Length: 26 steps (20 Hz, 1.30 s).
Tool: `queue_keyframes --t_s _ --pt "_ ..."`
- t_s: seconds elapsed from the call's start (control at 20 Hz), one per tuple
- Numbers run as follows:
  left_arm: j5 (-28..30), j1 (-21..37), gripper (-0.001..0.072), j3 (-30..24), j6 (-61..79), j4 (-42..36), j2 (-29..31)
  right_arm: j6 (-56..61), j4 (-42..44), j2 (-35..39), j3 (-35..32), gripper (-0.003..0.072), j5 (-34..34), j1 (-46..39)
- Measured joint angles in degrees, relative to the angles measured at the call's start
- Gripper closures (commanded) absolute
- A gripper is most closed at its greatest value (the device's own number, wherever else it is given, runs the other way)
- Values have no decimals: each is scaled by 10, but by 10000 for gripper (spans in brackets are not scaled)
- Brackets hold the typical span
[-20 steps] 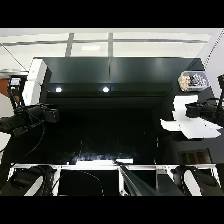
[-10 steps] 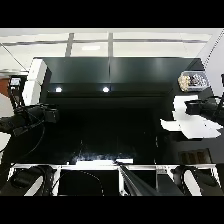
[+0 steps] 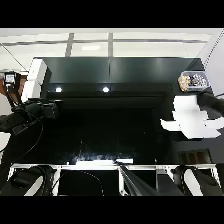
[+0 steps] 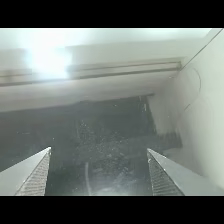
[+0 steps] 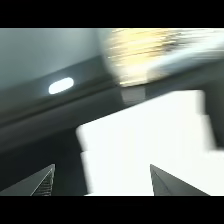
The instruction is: Fold the box and place the chain.
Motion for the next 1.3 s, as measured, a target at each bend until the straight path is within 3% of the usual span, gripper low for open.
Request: queue_keyframes --t_s 0.05,0.15,0.45,0.7,0.95,1.25,1.3 --pt "2 0 3 0 0 0 0 28 -30 -29 20 -34 -6 -35" --pt "3 0 3 0 0 1 0 45 -61 -103 76 -34 5 -116" --pt "5 0 3 0 0 1 -6 -7 -47 -325 273 -34 171 -311" --pt "3 0 4 0 0 -1 -23 -136 123 -479 366 -33 340 -426" --pt "0 0 4 0 0 -1 -47 -203 198 -598 410 -26 470 -442" --pt "-1 0 4 0 0 -1 -58 -247 220 -646 420 -17 535 -405" --pt "-1 0 4 0 0 -1 -58 -248 214 -648 420 116 540 -398"
